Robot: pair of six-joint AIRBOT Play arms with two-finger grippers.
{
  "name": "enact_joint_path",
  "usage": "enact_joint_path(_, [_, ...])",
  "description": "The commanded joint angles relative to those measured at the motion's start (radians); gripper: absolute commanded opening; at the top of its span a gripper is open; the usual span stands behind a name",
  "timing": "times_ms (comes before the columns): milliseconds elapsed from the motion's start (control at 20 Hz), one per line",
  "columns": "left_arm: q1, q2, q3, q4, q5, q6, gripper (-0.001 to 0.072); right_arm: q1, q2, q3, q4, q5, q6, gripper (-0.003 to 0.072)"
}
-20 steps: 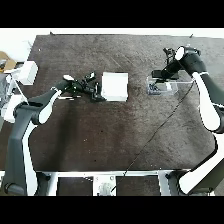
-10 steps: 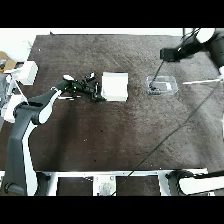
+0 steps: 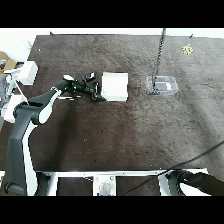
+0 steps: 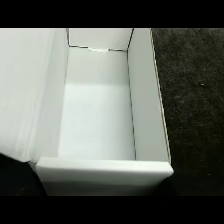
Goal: Fold the box and place the chain.
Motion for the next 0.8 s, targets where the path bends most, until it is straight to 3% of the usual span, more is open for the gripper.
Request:
enact_joint_path(0, [0.001, 0.000, 0.000, 0.000, 0.000, 0.000, 0.0351, 0.112, 0.022, 0.000, -0.029, -0.137, -0.037, 0.0003])
enact_joint_path(250, [0.001, 0.000, 0.000, 0.000, 0.000, 0.000, 0.0352, 0.182, -0.037, 0.000, -0.028, -0.163, -0.037, 0.0003])
enact_joint_path(750, [0.001, 0.000, 0.000, 0.000, 0.000, 0.000, 0.0352, 0.211, -0.258, -0.010, 0.138, -0.003, -0.037, 0.0002])
